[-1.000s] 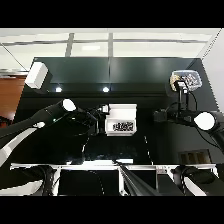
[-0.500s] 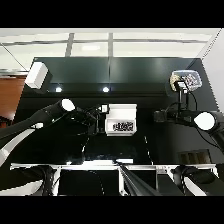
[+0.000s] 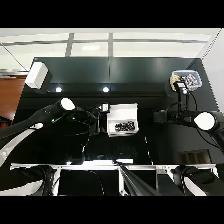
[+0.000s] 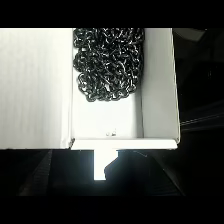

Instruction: Fold the box and place the chain.

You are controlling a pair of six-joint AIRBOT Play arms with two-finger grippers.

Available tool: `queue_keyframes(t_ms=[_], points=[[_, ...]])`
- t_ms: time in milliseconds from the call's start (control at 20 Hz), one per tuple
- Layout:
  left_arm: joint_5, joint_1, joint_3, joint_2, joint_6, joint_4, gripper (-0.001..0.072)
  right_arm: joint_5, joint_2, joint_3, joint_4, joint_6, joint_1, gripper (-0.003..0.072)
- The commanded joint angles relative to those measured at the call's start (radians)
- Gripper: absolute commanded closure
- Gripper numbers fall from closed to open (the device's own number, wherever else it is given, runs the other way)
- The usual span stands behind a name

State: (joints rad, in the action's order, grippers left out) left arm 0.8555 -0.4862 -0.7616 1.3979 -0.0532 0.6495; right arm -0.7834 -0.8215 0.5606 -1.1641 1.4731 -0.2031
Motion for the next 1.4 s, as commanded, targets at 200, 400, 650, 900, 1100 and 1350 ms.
queue_keyframes(t_ms=[200, 400, 650, 900, 1100, 1350], points=[[0.007, 0.003, -0.001, 0.006, -0.003, -0.019, 0.0002, -0.002, 0.000, -0.001, 0.001, 0.000, 0.000, 0.0415], [0.014, 0.000, -0.001, 0.013, 0.032, -0.027, -0.0002, -0.002, 0.000, -0.001, 0.001, 0.000, 0.000, 0.0415], [0.052, 0.013, 0.003, -0.080, 0.251, 0.181, -0.0002, -0.001, 0.000, -0.001, 0.000, 0.000, 0.000, 0.0416], [0.014, 0.006, 0.121, -0.157, 0.288, 0.016, -0.0004, 0.000, 0.000, -0.001, -0.089, 0.000, 0.001, 0.0415], [-0.179, -0.053, 0.169, -0.155, 0.200, -0.011, -0.0007, 0.003, 0.000, -0.001, -0.093, 0.000, 0.003, 0.0415], [-0.228, -0.111, 0.165, -0.144, 0.109, -0.011, 0.0000, 0.002, 0.000, -0.001, -0.093, 0.000, 0.003, 0.0415]])
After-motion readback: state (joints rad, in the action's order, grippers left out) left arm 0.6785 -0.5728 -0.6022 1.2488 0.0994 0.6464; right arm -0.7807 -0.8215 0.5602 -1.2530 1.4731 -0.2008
